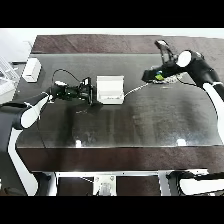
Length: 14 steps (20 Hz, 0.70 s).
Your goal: Fold the box and place the chain.
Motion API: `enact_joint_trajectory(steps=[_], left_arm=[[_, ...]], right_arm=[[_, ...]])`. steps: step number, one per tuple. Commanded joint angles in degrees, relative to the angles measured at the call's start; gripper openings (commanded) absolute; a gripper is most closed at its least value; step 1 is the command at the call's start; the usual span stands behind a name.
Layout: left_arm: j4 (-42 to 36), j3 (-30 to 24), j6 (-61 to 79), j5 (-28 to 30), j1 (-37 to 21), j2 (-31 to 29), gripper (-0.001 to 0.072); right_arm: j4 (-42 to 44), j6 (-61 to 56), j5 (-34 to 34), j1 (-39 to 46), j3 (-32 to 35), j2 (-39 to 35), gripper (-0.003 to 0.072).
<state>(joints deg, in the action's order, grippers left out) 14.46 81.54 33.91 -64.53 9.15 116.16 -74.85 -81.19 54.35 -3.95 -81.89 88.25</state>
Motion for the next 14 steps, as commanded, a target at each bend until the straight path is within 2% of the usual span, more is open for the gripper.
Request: enact_joint_trajectory(steps=[1,3,7,9,14], left_arm=[[0.00,-0.02,0.02,0.04,-0.02,-0.02,0.0231],[0.00,-0.02,0.02,0.07,-0.02,-0.02,0.0231],[0.00,-0.02,0.02,0.07,-0.02,-0.02,0.0231],[0.00,-0.02,0.02,0.07,-0.02,-0.02,0.0231],[0.00,-0.02,0.02,0.09,-0.02,-0.02,0.0231]], right_arm=[[3.37,-4.13,-13.38,6.40,8.59,-0.02,0.0510],[7.45,-4.09,-19.76,7.39,11.54,1.55,0.0513],[12.96,-4.09,-26.95,7.50,11.39,7.58,0.0522],[16.65,-3.65,-28.63,7.26,10.82,9.86,0.0521],[17.70,-3.69,-30.38,5.20,6.16,13.66,0.0520]])
